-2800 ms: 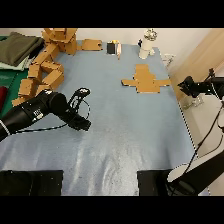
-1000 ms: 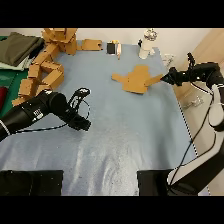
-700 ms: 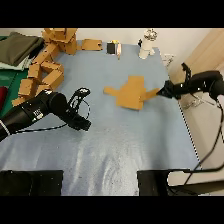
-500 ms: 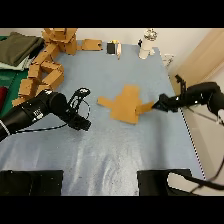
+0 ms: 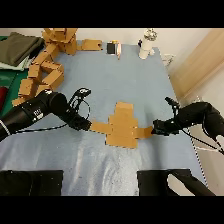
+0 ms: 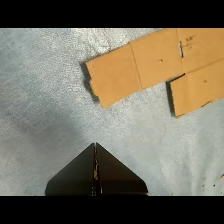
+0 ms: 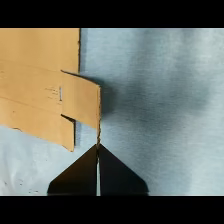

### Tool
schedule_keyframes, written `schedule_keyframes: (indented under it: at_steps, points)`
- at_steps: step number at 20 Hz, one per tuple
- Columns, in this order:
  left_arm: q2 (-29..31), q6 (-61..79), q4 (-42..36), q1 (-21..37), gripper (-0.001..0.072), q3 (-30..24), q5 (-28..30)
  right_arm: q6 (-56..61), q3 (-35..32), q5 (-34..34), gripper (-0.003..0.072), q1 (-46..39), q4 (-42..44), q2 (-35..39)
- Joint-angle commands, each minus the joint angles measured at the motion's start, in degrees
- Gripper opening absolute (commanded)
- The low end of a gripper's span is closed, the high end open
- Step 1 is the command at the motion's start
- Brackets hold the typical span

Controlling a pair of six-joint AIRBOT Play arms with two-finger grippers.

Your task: Fold the box.

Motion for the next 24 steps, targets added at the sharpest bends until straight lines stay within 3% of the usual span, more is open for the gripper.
schedule_keyframes:
  at_steps: [1, 2, 6, 11, 13, 15, 19, 21, 24]
  points:
    - [0.02, 0.0, 0.02, 0.0, 0.0013, -0.02, 0.0, -0.11, -0.83, 2.78, 0.0238, 0.44, -1.81, 0.79]
    - [0.0, 0.0, 0.02, 0.0, 0.0014, -0.02, -0.02, -0.11, -0.83, 3.76, 0.0317, 0.44, -1.79, 0.72]
    - [0.0, 0.02, 0.0, 0.0, 0.0014, -0.02, 0.0, -0.22, -0.83, 6.36, 0.0316, 0.44, -1.2, -2.89]
    - [0.02, 0.0, 0.0, 0.0, 0.0013, -0.02, 0.02, -8.09, -0.83, 7.39, 0.0291, 0.44, 9.9, -9.86]
    - [0.0, 0.0, 0.0, 0.0, 0.0014, -0.02, 0.02, -8.28, -0.83, 7.87, 0.0286, 0.44, 10.71, -11.23]
    - [0.0, 0.0, 0.0, 0.0, 0.0014, -0.02, 0.92, -9.18, -0.83, 7.87, 0.0217, 0.44, 10.71, -11.98]
    - [0.02, 0.0, -0.09, 0.0, 0.0014, 0.02, 1.16, -10.95, -0.83, 8.04, 0.0212, 0.85, 11.85, -12.79]
    - [0.0, 0.0, -0.2, -0.02, 0.0014, 0.02, 1.2, -13.09, -0.83, 8.07, 0.0103, 0.87, 13.38, -13.6]
    - [0.0, -0.02, -0.63, 0.0, 0.0014, 0.02, 1.53, -14.69, -0.83, 8.07, 0.0091, 1.97, 14.97, -14.58]
